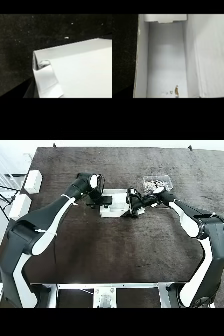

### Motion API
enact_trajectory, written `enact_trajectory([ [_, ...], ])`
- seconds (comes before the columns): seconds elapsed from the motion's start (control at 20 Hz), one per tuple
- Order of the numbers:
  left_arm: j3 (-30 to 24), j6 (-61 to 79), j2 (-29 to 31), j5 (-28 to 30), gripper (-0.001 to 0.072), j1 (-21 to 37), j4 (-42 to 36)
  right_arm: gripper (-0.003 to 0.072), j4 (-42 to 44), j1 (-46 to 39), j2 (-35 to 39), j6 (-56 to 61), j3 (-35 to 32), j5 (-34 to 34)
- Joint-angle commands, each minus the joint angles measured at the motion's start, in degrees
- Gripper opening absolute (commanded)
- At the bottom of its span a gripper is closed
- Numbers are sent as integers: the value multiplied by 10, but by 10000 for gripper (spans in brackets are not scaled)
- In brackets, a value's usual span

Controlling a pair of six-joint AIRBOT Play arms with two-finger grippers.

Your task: Fold the box and place the chain.

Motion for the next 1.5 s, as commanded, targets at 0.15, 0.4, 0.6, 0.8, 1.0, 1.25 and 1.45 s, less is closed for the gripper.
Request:
enact_trajectory([
  [0.15, 28, -25, -17, -55, 417, -7, 31, 497, 0, 0, 0, 0, 0, 0],
  [0.4, 28, -30, -21, -56, 407, -10, 42, 497, 0, 0, 0, 0, 0, 0],
  [0.6, 28, -30, -21, -46, 368, -10, 47, 497, 0, 0, 0, 0, 0, 0],
  [0.8, 30, -29, -21, -48, 368, -9, 54, 497, 0, 0, 0, 0, 0, 0],
  [1.0, 96, -31, -52, -93, 368, -10, 55, 497, 0, 0, 0, 0, 0, 0],
  [1.25, 97, -43, -57, -115, 367, -10, 56, 497, 0, 0, 0, 0, 0, 0],
  [1.45, 98, -54, -70, -119, 367, -10, 52, 497, 0, 0, 0, 0, 0, 0],
])
